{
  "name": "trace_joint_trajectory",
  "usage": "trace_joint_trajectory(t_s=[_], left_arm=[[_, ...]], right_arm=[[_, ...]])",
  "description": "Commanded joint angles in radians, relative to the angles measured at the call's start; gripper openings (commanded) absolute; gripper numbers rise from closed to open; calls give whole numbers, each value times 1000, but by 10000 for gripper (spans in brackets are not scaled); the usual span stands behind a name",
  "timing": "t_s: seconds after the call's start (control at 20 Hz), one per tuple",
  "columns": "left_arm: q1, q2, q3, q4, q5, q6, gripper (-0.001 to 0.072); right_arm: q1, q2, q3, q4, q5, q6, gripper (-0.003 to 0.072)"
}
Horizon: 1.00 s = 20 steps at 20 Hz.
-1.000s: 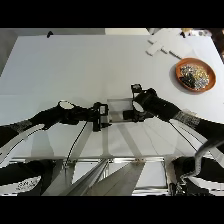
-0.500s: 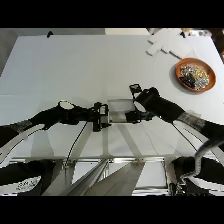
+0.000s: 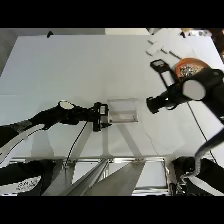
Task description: Fold the box and place the chain.
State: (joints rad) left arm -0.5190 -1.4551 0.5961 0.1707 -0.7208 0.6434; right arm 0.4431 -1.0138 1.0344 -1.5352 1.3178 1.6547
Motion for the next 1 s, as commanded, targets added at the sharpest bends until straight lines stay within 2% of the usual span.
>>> trace_joint_trajectory(t_s=[0.0, 0.05, 0.15, 0.25, 0.4, 0.45, 0.5, 0.8, 0.85, 0.9, 0.95], left_arm=[[0, 0, 0, -2, -2, 0, 63], [0, 0, 0, -2, -2, 0, 63], [0, 0, 0, -2, -2, 0, 63], [0, 0, 0, -2, -2, 0, 63], [0, 0, 0, -2, -2, 0, 63], [0, 0, 0, -2, -2, 0, 63], [0, 0, 0, -2, -2, 0, 63], [0, 0, 0, -2, -2, 0, 63], [0, 0, 0, -2, -2, 0, 63], [0, 0, 0, -2, -2, 0, 63], [0, 0, 0, -2, -2, 0, 63]], right_arm=[[-232, 39, 30, 108, -86, -195, 566], [-330, 6, 47, 110, -118, -222, 523], [-487, -97, 113, 105, -182, -249, 523], [-593, -228, 206, 108, -235, -251, 524], [-707, -445, 381, 118, -240, -250, 511], [-733, -504, 427, 116, -232, -251, 430], [-753, -547, 457, 111, -227, -251, 395], [-818, -657, 477, 34, -212, -303, 396], [-821, -663, 477, 22, -213, -307, 369], [-824, -666, 477, 21, -214, -340, 306], [-824, -671, 477, 21, -212, -378, 293]])
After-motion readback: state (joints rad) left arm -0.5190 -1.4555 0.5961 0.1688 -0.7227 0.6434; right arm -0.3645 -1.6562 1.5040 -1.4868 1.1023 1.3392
